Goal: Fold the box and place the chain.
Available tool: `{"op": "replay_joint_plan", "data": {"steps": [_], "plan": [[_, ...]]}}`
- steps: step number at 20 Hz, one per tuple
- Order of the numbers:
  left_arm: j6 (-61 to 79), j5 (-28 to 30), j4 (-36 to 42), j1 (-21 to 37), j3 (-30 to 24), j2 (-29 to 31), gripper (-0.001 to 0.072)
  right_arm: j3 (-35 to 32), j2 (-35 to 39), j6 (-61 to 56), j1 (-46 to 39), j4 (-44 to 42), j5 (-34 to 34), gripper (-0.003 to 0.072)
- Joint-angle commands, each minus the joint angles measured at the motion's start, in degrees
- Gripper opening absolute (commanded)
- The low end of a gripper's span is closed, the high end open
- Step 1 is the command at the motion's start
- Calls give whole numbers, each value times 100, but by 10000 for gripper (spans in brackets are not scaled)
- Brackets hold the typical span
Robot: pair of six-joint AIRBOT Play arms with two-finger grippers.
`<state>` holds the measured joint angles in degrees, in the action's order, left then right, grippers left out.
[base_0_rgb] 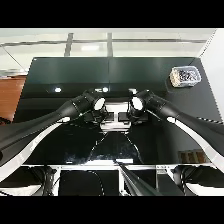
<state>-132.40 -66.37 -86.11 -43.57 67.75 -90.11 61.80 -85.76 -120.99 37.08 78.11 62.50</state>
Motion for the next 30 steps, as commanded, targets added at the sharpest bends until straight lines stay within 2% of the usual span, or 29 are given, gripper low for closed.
{"op": "replay_joint_plan", "data": {"steps": [1, 5, 7, 9, 10, 11, 13, 14, 15, 17, 20, 23, 25, 26, 27, 30], "plan": [[-9, 9, 9, 4, 4, 0, 28, 195, 212, 356, -59, 13, 361, 391], [-9, -15, 7, 7, 4, 0, 28, 452, 1235, 953, -365, 177, 866, 383], [-9, -15, 4, 7, 4, 0, 28, 457, 1821, 1008, -752, 1172, 1016, 383], [-9, -15, 4, 7, 4, 0, 28, 455, 2096, 1102, -1263, 2771, 1102, 383], [-7, -15, 4, 7, 4, 0, 28, 439, 2105, 1314, -1561, 3392, 1021, 383], [-9, -13, 4, 7, 4, 0, 28, 352, 2103, 1602, -1897, 3547, 649, 383], [-9, -11, 4, 7, 4, 0, 28, 4, 2096, 1777, -2667, 3386, -525, 387], [-7, -13, 4, 7, 4, 0, 28, -205, 2033, 1773, -3038, 3215, -1174, 617], [-7, -20, 4, 4, 4, 0, 28, -341, 1895, 1773, -3362, 2885, -1609, 720], [-4, -15, 0, 7, 4, 0, 28, -236, 1311, 1773, -3917, 2092, -2170, 720], [76, -17, -7, 7, 4, 0, 28, 1204, 96, 1491, -4376, 1067, -1703, 720], [76, -20, -2, 7, 4, 0, 28, 3097, -1193, 317, -4544, 1001, -586, 720], [76, -20, -2, 7, 4, 0, 28, 4164, -1969, -518, -4728, 621, 188, 720], [76, -20, 2, 7, 4, 0, 28, 4476, -2238, -750, -4835, 280, 374, 681], [76, -31, 2, 7, 4, 0, 28, 4677, -2457, -938, -4955, -127, 433, 602], [76, -39, 2, 7, 4, 0, 28, 4723, -2726, -1021, -5184, -901, 293, 580]]}}
